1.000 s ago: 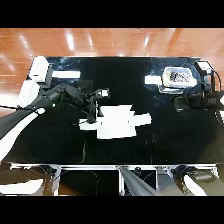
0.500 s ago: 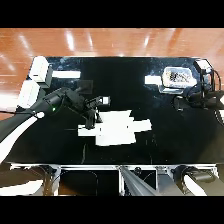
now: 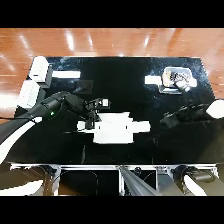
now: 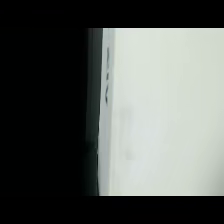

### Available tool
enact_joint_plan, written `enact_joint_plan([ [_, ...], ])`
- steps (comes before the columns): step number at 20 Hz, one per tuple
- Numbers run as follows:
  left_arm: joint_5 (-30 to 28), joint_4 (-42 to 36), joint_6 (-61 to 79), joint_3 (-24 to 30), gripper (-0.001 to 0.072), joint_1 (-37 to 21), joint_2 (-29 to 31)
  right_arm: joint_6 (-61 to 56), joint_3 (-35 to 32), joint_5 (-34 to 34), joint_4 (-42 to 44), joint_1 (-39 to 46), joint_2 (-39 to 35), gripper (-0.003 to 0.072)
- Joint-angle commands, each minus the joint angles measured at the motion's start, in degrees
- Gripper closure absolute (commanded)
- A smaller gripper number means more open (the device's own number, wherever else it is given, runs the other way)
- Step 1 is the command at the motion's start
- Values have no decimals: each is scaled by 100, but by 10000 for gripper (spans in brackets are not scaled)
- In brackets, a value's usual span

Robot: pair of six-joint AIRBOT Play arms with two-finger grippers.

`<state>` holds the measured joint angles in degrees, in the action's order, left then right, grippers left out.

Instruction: Fold the box and place the chain.

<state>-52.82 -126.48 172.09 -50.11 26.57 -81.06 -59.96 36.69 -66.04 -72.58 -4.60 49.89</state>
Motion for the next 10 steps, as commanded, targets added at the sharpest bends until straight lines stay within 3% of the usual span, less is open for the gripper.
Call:
enact_joint_plan([
  [1,90,7,-2,11,692,2,15,1314,-800,120,1241,-251,4,-34],
  [5,94,48,-4,11,691,2,15,2549,-1388,752,1255,-1150,4,-34],
  [10,63,46,-2,11,691,2,15,3650,-1469,1932,1248,-2256,17,-34],
])
